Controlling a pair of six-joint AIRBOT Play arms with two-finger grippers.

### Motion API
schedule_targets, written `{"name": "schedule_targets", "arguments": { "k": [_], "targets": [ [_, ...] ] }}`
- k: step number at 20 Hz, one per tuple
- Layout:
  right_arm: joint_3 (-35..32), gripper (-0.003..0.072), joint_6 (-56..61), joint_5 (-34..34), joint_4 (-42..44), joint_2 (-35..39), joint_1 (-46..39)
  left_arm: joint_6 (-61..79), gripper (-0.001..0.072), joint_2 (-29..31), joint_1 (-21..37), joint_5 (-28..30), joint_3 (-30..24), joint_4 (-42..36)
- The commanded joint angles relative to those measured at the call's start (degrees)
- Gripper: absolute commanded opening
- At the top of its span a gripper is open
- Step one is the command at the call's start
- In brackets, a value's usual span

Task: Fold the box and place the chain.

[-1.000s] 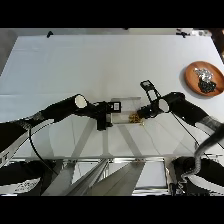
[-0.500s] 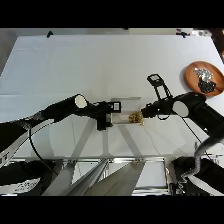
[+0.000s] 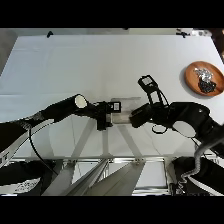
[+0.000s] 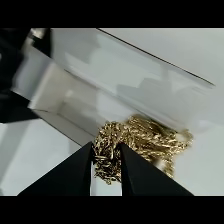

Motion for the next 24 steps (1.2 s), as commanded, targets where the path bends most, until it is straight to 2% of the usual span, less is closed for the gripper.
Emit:
{"name": "schedule_targets", "arguments": {
  "k": [1, 11, 13, 14, 16, 19, 24],
  "targets": [
    [0.07, 0.0014, 4.00, -5.92, 0.04, -0.96, 3.06, 0.02, 0.0435, 0.04, 0.02, 0.00, 0.00, 0.00],
    [0.07, 0.0022, 4.22, -6.93, 0.07, -13.38, 3.06, 0.02, 0.0435, 0.04, 0.02, 0.00, 0.00, 0.00],
    [0.07, 0.0221, 4.15, -6.86, 0.04, -12.76, 3.02, 0.02, 0.0435, 0.04, 0.02, 0.00, 0.00, 0.00],
    [0.07, 0.0285, 3.96, -6.82, 0.00, -12.17, 2.99, 0.00, 0.0435, 0.04, 0.02, 0.00, 0.00, 0.00],
    [0.07, 0.0296, 3.23, -5.92, -0.24, -10.99, 2.99, 0.02, 0.0435, 0.04, 0.02, 0.00, 0.00, 0.00],
    [0.07, 0.0295, 1.01, -1.73, -2.14, -9.29, 2.99, 0.02, 0.0435, 0.04, 0.02, 0.00, 0.00, 0.00],
    [0.07, 0.0295, -6.95, 13.11, -3.85, -1.22, -1.73, 0.02, 0.0435, 0.04, 0.02, 0.00, 0.00, 0.00]
  ]
}}
